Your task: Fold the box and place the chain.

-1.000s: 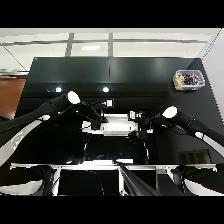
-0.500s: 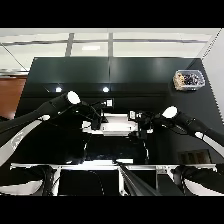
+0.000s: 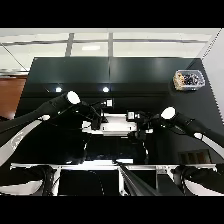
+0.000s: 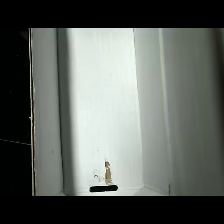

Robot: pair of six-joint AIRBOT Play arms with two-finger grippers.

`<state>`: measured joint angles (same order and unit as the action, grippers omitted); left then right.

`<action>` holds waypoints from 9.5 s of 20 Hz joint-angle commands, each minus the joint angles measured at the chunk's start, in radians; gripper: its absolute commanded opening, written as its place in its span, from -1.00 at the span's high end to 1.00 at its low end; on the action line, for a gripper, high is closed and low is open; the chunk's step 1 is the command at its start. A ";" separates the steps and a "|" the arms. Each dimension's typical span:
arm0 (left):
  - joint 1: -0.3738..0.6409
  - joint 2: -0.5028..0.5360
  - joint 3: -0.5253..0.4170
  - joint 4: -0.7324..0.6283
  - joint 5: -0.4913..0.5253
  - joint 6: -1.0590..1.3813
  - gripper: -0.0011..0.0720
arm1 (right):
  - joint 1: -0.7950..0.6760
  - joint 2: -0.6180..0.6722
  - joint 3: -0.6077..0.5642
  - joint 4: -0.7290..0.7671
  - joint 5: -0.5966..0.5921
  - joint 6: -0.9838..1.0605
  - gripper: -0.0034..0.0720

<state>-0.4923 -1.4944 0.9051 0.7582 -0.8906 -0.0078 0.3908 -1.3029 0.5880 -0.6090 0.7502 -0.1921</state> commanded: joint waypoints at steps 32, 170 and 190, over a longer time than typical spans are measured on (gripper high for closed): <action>0.001 0.001 0.003 0.000 -0.005 0.000 0.89 | -0.023 0.001 -0.001 0.006 0.025 0.012 -0.60; 0.326 0.068 -0.112 -0.051 -0.322 -0.893 -0.97 | -0.020 0.001 -0.001 0.003 0.024 0.013 -0.36; 0.143 0.068 -0.006 -0.055 -0.312 -1.028 -0.71 | -0.020 0.001 -0.001 0.003 0.024 0.013 -0.36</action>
<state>-0.3290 -1.4261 0.8776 0.7002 -1.2133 -0.9958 0.3695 -1.3029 0.5869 -0.6056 0.7734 -0.1799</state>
